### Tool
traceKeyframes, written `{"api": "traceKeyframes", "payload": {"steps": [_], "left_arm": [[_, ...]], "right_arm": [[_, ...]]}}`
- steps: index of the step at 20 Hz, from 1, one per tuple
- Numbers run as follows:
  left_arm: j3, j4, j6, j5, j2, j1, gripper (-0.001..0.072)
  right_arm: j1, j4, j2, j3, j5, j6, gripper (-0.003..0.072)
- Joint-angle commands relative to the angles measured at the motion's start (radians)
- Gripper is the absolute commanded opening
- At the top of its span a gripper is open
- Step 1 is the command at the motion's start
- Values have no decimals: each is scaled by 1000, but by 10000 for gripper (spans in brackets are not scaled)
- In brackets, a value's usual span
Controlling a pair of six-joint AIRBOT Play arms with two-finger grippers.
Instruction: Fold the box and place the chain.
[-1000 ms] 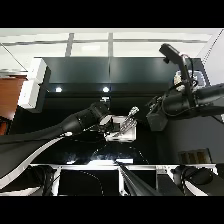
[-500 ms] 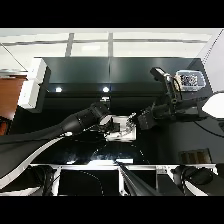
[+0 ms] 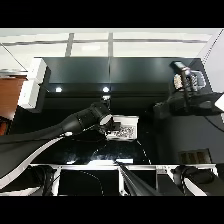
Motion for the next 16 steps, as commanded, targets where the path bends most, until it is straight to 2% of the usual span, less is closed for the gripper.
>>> {"api": "traceKeyframes", "payload": {"steps": [1, 2, 3, 4, 5, 9, 12, 14, 16], "left_arm": [[10, 2, -60, 6, 0, 5, 27], [15, 2, -96, 5, 0, 8, 51], [25, 2, -102, 5, 1, 8, 221], [38, 1, -102, -3, 1, 8, 469], [57, 2, -98, -28, 1, 7, 659], [122, 4, 291, -180, 38, 6, 664], [101, 9, 670, -317, 125, 6, 644], [27, 8, 850, -307, 216, 31, 644], [-109, -34, 876, -210, 311, 119, 644]], "right_arm": [[-129, -49, 24, 6, 27, -8, 538], [-149, -49, 24, 6, 28, -11, 538], [-160, -49, 24, 6, 27, -14, 538], [-165, -49, 24, 6, 27, -20, 538], [-167, -53, 24, 6, 26, -24, 538], [-169, -57, 24, 6, 8, -23, 538], [-169, -56, 24, 6, 12, -23, 538], [-169, -56, 24, 6, 13, -22, 538], [-169, -56, 24, 6, 13, -18, 538]]}}
